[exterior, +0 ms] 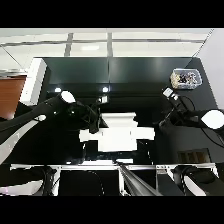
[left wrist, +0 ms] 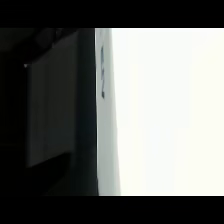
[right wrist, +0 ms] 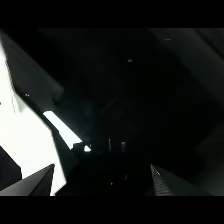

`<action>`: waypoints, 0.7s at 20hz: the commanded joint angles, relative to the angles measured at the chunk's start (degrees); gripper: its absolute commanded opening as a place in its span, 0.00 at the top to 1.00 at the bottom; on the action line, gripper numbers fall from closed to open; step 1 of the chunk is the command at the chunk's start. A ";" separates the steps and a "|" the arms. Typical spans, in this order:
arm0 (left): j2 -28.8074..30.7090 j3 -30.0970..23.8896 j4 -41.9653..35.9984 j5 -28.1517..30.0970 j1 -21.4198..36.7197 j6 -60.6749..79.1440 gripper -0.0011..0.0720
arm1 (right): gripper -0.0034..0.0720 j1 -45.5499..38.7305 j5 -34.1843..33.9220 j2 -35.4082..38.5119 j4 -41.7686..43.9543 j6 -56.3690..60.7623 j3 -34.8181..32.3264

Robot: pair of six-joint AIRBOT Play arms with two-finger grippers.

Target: Fold the box and place the chain.

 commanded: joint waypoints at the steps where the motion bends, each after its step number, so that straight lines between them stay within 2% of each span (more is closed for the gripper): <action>1: 0.63 -1.55 0.17 5.70 -1.79 7.04 0.96 | 0.04 0.00 2.84 -0.04 4.76 -10.93 -1.77; 5: 0.28 -2.86 0.70 8.11 -1.79 7.02 0.96 | 0.04 0.26 1.09 -0.04 12.87 -23.30 -6.88; 9: 0.00 -2.82 0.59 12.85 -1.79 6.95 0.96 | 0.04 5.79 -2.73 -0.37 12.85 -29.07 -11.23; 14: 0.00 -2.82 0.61 13.14 -1.73 6.95 0.96 | 0.04 11.98 -7.37 -5.60 12.92 -32.70 -11.43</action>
